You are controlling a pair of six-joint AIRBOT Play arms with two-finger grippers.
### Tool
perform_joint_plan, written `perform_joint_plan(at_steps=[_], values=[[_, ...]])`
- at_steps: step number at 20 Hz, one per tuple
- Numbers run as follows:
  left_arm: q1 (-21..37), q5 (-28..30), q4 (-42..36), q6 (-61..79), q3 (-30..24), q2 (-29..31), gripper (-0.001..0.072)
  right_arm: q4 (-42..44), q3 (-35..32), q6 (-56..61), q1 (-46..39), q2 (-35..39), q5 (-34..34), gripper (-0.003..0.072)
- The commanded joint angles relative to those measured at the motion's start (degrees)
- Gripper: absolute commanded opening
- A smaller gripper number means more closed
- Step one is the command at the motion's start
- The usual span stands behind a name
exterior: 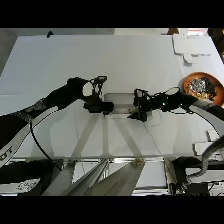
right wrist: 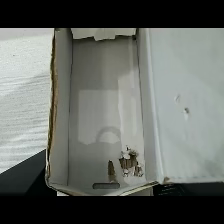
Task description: Fold the box and place the chain.
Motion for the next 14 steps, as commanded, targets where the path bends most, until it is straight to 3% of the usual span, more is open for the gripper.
perform_joint_plan(at_steps=[1, 8, 12, 13, 14], values=[[0.02, -0.28, 0.46, -1.36, 0.59, -0.02, 0.0459, 0.00, 0.04, 0.02, -0.02, 0.00, 0.07, 0.0544], [-0.66, -5.49, 5.09, -7.45, 10.19, -6.32, 0.0458, 0.00, 0.04, 0.02, -0.02, 0.00, 0.09, 0.0544], [-2.45, -7.98, 7.37, -12.68, 11.23, -9.92, 0.0453, 0.00, 0.04, 0.02, -0.02, 0.00, 0.07, 0.0544], [-2.71, -9.27, 8.22, -14.93, 11.26, -10.29, 0.0443, 0.00, 0.04, 0.02, -0.02, 0.00, 0.09, 0.0544], [-2.86, -10.16, 9.29, -17.40, 11.26, -10.54, 0.0383, 0.00, 0.04, 0.02, -0.04, 0.00, 0.09, 0.0544]])
